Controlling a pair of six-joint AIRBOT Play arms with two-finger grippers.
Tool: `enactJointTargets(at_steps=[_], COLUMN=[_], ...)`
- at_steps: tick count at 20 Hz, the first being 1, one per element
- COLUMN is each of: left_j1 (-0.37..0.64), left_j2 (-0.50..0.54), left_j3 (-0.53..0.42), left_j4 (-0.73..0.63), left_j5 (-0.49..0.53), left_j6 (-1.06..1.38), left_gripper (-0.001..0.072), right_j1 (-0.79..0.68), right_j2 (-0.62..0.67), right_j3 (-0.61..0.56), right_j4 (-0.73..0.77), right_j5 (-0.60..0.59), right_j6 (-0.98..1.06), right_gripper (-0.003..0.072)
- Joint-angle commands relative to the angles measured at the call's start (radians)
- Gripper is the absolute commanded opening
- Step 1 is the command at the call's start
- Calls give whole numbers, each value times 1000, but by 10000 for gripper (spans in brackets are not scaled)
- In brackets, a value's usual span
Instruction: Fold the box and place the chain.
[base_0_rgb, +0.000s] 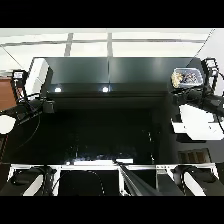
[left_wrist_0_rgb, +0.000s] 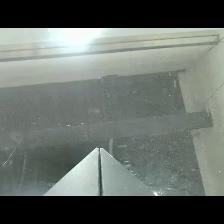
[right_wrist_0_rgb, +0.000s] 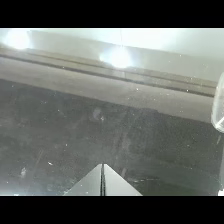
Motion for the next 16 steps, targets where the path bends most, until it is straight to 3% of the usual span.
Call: enactJointTargets(at_steps=[1,11,16], left_j1=[0,0,-1], left_j2=[1,1,1], left_j3=[-1,-1,-1], left_j4=[0,0,-75], left_j5=[0,1,16], left_j6=[0,0,0], left_gripper=[27,27,27], right_j1=[1,1,1], right_j2=[-1,-1,-1], right_j3=[0,0,0], right_j4=[0,0,0], right_j5=[0,0,0], right_j6=[0,0,0], right_gripper=[12,13,12])
